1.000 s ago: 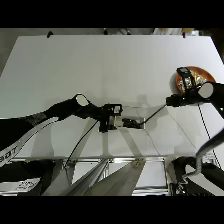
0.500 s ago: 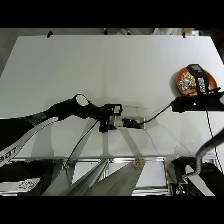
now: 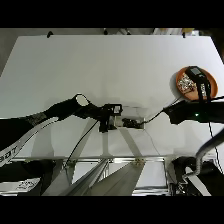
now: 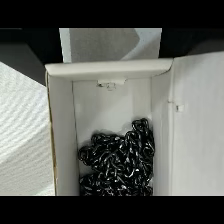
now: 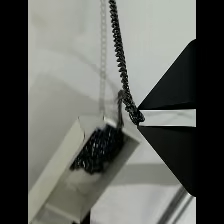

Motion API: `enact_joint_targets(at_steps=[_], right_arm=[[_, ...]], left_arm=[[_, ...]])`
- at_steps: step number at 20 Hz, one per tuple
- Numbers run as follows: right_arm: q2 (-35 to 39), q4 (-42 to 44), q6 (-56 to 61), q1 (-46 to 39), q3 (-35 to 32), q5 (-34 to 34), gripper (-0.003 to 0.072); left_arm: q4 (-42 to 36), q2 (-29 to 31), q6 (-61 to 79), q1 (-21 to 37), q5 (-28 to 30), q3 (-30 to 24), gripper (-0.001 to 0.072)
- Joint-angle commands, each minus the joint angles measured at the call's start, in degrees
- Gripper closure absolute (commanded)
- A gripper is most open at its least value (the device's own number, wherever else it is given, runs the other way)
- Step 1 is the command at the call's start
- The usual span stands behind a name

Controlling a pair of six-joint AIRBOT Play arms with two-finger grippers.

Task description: Fold the box and place the chain.

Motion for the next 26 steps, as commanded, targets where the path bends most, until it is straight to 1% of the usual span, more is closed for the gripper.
enact_joint_targets(at_steps=[1,4,6,9,16,19,23,26], right_arm=[[2.84,6.73,-1.44,2.75,0.04,0.35,0.0672],[3.39,10.73,-1.53,4.81,0.04,0.26,0.0672],[3.39,12.90,-2.80,6.21,0.04,-1.01,0.0672],[3.39,15.91,-3.04,8.96,0.04,-6.38,0.0672],[2.25,15.04,-4.02,17.57,-0.02,-16.13,0.0672],[-1.14,14.73,-4.02,19.08,-0.04,-16.50,0.0672],[-7.93,14.53,-4.50,20.46,-0.04,-16.37,0.0672],[-13.05,12.11,-4.42,20.83,-0.04,-16.39,0.0671]], left_arm=[[0.02,0.00,0.00,0.00,0.02,-0.02,0.0454],[0.02,0.00,0.00,0.00,0.02,0.00,0.0454],[0.02,0.00,0.00,0.00,0.02,0.00,0.0454],[0.02,0.00,0.00,0.00,0.02,-0.02,0.0454],[0.02,0.00,0.00,0.00,0.02,0.00,0.0454],[0.02,0.00,0.00,0.00,0.02,0.00,0.0454],[0.02,0.00,0.00,0.00,0.02,0.00,0.0454],[0.02,0.00,0.00,0.00,0.02,0.00,0.0454]])
